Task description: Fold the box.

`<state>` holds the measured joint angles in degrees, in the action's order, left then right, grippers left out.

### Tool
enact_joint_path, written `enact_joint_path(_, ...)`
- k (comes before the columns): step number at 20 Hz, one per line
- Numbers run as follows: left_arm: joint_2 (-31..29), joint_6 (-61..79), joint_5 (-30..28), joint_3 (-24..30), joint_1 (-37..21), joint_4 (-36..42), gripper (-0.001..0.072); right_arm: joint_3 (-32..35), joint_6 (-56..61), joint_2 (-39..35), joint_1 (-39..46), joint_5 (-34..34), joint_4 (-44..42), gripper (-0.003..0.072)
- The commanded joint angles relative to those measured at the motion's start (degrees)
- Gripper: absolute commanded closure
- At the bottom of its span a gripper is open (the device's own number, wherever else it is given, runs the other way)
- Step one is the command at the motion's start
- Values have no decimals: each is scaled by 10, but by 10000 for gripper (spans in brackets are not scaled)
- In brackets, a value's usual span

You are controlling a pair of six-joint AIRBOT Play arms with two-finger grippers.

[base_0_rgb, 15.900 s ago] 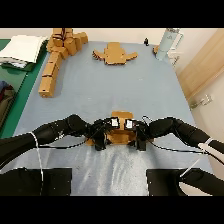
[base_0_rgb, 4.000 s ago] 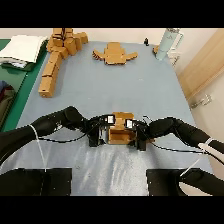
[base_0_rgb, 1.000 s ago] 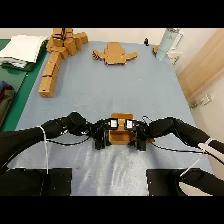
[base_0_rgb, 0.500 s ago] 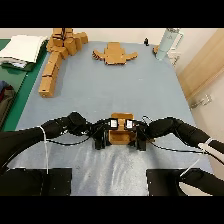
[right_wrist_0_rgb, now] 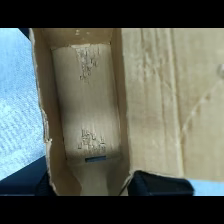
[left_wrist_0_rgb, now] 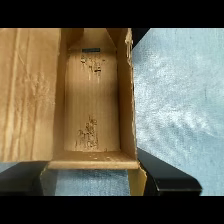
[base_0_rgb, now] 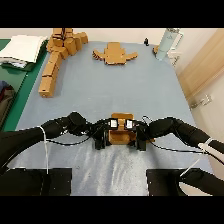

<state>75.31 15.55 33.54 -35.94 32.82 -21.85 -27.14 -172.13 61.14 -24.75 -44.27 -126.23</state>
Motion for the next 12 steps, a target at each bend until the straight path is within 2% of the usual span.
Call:
enact_joint_path(1, 0, 0, 0, 0, 0, 0, 187, 0, 0, 0, 0, -11, -4, 184)
enact_joint_path(2, 0, 0, 0, 0, 0, 0, 187, 0, 0, 0, 0, -18, -5, 179)
enact_joint_path(3, 0, 0, 0, 0, 0, 0, 187, -1, 0, -1, 0, -19, -14, 39)
enact_joint_path(4, 0, 0, 0, 0, 0, 0, 186, -2, 0, -3, 0, -23, -13, -33)
enact_joint_path(6, 0, 0, 0, 0, 0, 0, 186, -1, 15, -14, 0, -33, 13, -33)
enact_joint_path(12, 0, 0, 0, 0, 0, 0, 187, -2, 207, -116, 0, -47, 177, -33)
